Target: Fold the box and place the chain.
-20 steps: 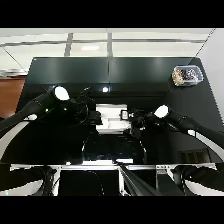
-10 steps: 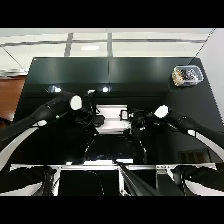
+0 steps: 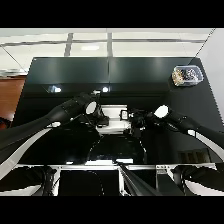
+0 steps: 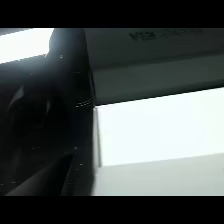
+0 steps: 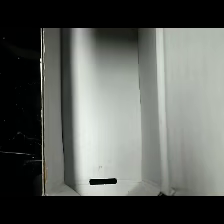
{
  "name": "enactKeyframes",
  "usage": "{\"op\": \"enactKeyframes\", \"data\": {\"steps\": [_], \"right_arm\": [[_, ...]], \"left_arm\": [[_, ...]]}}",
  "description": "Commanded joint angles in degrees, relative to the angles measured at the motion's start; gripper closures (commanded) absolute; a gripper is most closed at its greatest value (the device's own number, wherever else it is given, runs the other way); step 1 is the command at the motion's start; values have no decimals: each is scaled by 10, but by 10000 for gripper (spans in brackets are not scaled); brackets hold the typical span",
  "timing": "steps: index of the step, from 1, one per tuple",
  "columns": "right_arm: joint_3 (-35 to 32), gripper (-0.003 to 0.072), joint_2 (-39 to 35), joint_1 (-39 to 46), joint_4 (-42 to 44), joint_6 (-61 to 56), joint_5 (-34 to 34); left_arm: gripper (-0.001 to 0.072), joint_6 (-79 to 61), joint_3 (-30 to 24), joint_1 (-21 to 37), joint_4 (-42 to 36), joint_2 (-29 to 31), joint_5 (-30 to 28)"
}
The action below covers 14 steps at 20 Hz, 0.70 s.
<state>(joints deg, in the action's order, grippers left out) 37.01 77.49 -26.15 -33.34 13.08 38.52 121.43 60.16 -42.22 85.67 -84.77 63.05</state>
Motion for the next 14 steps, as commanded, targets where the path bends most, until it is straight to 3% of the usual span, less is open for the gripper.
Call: {"op": "enactKeyframes", "data": {"steps": [1, 4, 6, 7, 8, 9, 11, 12, 13, 14], "right_arm": [[0, 472, 0, 0, 0, 0, 0], [0, 472, 0, 0, -1, 0, 0], [0, 471, 0, 0, -2, 0, 0], [0, 471, 0, 0, -1, 0, 0], [0, 471, 0, 0, -2, 0, 0], [0, 471, 0, 0, -1, 0, 0], [0, 471, 0, 0, -1, 0, 0], [0, 471, 0, 0, -1, 0, 0], [0, 471, 0, 0, -1, 0, 0], [0, 471, 0, 0, -1, 0, 0]], "left_arm": [[508, 44, 9, -11, 9, -11, 7], [686, 44, 9, -11, 6, -11, 7], [685, 44, 9, -11, 3, -11, 6], [623, 44, 9, -11, 3, -10, 5], [398, 44, 10, -11, 2, -11, 5], [237, 44, 12, -11, 2, -11, 5], [219, 44, 12, -11, 2, -10, 5], [227, 48, 12, -11, 3, -10, 4], [385, 50, 12, -11, 5, -10, 4], [596, 50, 12, -11, 6, -10, 3]]}}
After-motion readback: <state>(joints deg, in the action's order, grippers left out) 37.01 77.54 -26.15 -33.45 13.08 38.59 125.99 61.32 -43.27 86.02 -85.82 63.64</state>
